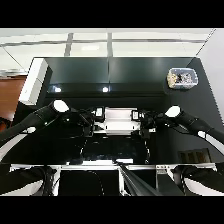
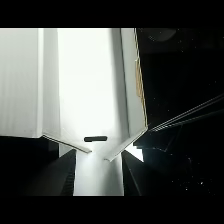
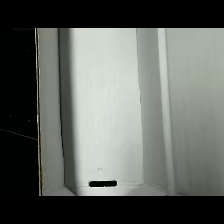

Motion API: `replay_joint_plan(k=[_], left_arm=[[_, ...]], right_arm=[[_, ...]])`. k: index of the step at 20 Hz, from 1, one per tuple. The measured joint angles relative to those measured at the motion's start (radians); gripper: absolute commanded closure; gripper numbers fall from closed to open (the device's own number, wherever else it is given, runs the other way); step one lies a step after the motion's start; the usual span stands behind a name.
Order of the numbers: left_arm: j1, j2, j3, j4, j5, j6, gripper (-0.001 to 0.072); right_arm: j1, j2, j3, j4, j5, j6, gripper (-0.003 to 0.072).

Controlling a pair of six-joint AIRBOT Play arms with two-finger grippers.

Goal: Fold the box and place the chain.

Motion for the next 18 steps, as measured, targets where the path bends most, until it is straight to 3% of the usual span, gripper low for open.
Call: replay_joint_plan(k=[6, 7, 11, 13, 14, 15, 16, 17, 18], left_arm=[[-0.025, -0.003, 0.0, -0.054, 0.039, 0.0, 0.0379], [-0.035, -0.005, 0.0, -0.063, 0.044, 0.0, 0.0441], [-0.066, -0.017, 0.0, -0.095, 0.072, -0.02, 0.0452], [-0.073, -0.022, 0.0, -0.101, 0.087, -0.049, 0.0554], [-0.074, -0.024, 0.0, -0.102, 0.092, -0.058, 0.0555], [-0.076, -0.025, 0.0, -0.103, 0.095, -0.068, 0.0551], [-0.077, -0.026, 0.0, -0.105, 0.098, -0.073, 0.0476], [-0.078, -0.027, 0.0, -0.105, 0.1, -0.081, 0.029], [-0.079, -0.027, 0.0, -0.105, 0.1, -0.09, 0.0323]], right_arm=[[0.0, 0.0, 0.0, -0.001, 0.0, 0.0, 0.0551], [0.0, 0.0, 0.0, -0.002, 0.0, -0.001, 0.0552], [0.0, 0.0, 0.0, -0.002, 0.0, -0.001, 0.0551], [0.0, 0.0, 0.0, 0.0, 0.0, 0.0, 0.0552], [0.0, 0.0, 0.0, 0.001, 0.0, 0.0, 0.0552], [0.0, 0.0, 0.0, 0.0, 0.0, 0.0, 0.0551], [0.0, 0.0, 0.0, 0.0, 0.0, 0.0, 0.0552], [0.0, 0.0, 0.0, 0.0, 0.0, 0.0, 0.0552], [0.0, 0.0, 0.0, 0.0, 0.0, 0.0, 0.0552]])
